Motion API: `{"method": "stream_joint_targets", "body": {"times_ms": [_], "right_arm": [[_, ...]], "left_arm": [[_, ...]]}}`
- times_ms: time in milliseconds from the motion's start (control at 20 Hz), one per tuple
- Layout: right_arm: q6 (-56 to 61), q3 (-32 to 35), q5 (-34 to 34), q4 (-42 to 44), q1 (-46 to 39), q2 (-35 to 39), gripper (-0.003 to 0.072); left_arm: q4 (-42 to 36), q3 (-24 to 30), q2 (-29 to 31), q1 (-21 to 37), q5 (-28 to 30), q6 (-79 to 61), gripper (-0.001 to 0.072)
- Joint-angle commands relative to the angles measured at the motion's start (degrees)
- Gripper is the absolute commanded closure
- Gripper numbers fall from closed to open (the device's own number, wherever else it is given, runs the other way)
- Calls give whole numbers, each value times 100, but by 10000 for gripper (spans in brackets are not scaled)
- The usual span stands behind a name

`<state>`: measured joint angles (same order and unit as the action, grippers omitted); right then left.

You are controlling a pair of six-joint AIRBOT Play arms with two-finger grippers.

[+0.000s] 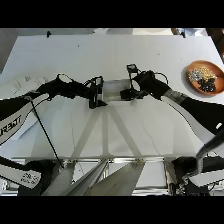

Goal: Fold the box and place the chain.

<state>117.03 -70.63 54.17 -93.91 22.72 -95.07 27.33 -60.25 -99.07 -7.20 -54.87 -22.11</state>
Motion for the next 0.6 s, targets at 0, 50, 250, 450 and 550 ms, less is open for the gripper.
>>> {"method": "stream_joint_targets", "body": {"times_ms": [0,50,250,450,550], "right_arm": [[17,-17,125,-20,0,398,259],[17,-17,166,-39,0,590,259],[13,-17,472,-424,0,1346,259],[-33,-17,973,-1558,-227,1908,259],[-332,-17,1145,-1580,-761,2052,259]], "left_arm": [[-4,-2,-2,-2,2,7,317],[-4,-2,-2,-2,2,7,317],[-4,-2,-2,-2,0,7,317],[-4,-2,-2,-2,2,7,317],[-4,-2,-2,-2,0,7,317]]}}
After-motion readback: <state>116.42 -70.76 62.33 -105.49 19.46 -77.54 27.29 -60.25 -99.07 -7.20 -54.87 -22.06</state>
